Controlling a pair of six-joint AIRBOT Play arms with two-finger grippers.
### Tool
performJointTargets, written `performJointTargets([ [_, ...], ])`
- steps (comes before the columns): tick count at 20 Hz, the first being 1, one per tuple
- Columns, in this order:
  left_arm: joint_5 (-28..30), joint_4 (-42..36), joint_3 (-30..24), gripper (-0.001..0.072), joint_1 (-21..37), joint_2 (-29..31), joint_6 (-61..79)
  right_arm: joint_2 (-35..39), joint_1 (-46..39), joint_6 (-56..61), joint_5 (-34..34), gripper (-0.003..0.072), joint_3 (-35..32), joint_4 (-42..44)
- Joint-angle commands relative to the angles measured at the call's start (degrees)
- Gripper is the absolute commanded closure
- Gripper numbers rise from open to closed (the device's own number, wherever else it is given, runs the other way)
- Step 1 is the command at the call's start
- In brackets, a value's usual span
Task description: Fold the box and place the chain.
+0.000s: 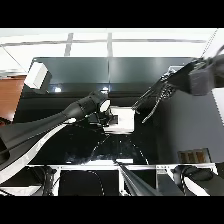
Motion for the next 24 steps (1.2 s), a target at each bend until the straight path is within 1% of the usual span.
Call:
performJointTargets([
  [1,0.0,-0.09,0.04,0.0684,0.02,0.02,0.13,0.15,3.54,-0.28,-6.86,0.067,-4.59,0.83],
  [5,-0.02,-0.17,0.04,0.0684,0.0,0.02,0.13,0.15,3.52,-0.26,-6.51,0.067,-5.27,1.6],
  [11,-0.02,-0.17,0.04,0.0684,0.0,0.02,0.13,0.15,3.52,-2.43,-7.13,0.0671,-5.25,8.79],
  [14,-0.02,-0.17,0.04,0.0684,0.0,0.02,0.13,0.15,3.5,-2.43,-8.11,0.067,-5.25,8.92],
  [21,-0.04,-0.17,0.04,0.0684,0.0,0.02,0.13,0.15,3.54,-2.38,-8.11,0.067,-5.49,8.68],
  [22,-0.04,-0.17,0.04,0.0684,0.0,0.02,0.13,0.15,3.96,-2.4,-8.04,0.067,-6.49,8.63],
  [24,-0.04,-0.17,0.04,0.0684,0.0,0.02,0.11,0.15,5.11,-2.38,-8.94,0.067,-11.63,7.54],
])
